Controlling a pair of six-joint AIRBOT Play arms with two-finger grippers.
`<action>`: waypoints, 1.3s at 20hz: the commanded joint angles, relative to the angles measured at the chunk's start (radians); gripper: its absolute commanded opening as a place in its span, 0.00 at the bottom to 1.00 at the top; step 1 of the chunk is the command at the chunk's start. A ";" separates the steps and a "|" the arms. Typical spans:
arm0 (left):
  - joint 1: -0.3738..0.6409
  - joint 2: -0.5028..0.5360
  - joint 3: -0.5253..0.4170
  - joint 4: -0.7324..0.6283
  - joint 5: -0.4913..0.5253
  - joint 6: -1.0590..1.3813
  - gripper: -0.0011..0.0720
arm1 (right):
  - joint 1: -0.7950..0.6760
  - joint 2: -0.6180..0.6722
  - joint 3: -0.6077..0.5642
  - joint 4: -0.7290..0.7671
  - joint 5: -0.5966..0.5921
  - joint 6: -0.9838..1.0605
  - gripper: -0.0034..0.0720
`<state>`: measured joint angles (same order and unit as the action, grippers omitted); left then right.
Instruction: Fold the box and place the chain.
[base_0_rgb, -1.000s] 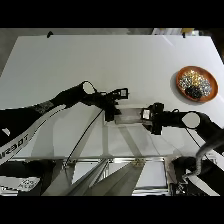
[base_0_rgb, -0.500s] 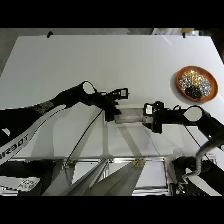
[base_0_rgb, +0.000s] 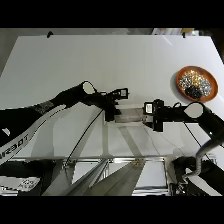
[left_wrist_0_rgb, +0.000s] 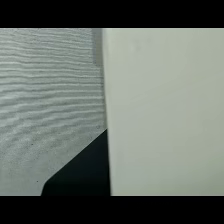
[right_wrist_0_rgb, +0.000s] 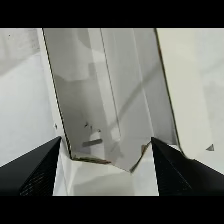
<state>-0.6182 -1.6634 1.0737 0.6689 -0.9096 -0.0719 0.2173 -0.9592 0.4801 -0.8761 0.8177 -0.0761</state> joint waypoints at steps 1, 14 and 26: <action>0.000 0.000 0.000 0.000 0.000 0.000 0.03 | -0.009 -0.001 0.006 -0.015 0.014 0.001 0.88; 0.000 0.000 0.000 0.000 0.000 0.000 0.03 | -0.077 -0.127 0.006 0.069 0.005 -0.142 0.88; -0.001 0.000 0.000 -0.001 0.000 0.000 0.03 | -0.079 -0.253 0.074 0.146 0.086 -0.247 0.93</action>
